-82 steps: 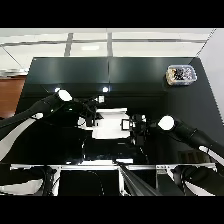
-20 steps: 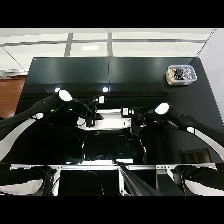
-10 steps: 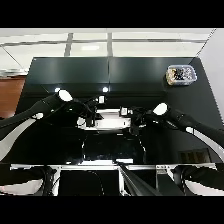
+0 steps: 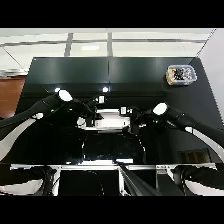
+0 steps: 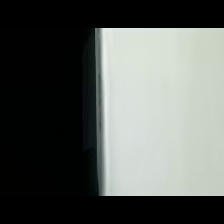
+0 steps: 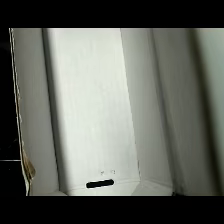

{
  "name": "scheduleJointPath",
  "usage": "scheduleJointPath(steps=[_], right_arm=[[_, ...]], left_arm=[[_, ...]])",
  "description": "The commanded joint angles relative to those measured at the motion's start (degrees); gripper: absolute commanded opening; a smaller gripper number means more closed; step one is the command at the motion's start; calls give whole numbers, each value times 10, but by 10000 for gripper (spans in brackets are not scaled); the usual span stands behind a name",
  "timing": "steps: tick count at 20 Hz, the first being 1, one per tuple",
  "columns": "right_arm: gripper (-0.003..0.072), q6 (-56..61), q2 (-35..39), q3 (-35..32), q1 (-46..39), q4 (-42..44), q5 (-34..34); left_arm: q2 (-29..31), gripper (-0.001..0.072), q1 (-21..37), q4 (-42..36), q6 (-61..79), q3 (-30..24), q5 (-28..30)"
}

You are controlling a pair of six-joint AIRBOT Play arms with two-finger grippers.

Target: Fold the box and place the chain.

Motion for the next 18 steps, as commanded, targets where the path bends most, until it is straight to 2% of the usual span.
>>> scheduleJointPath(steps=[1,9,11,13,14,16,17,18], right_arm=[[702,3,-1,2,0,-5,-1],[700,3,-1,2,0,-7,2],[534,3,-1,2,0,-7,2],[537,3,-1,2,0,-7,2],[537,3,-1,2,0,-7,1],[536,3,-1,2,0,-6,1],[536,3,-1,2,0,-5,1],[536,3,-1,2,0,-5,1]], left_arm=[[0,26,0,0,0,0,-1],[0,26,0,0,0,0,-1],[0,26,0,0,0,0,-1],[0,33,0,0,0,0,-3],[0,136,0,0,0,0,-3],[7,470,2,1,-11,2,-3],[14,589,5,3,-34,5,-5],[25,645,10,10,-63,8,-12]])
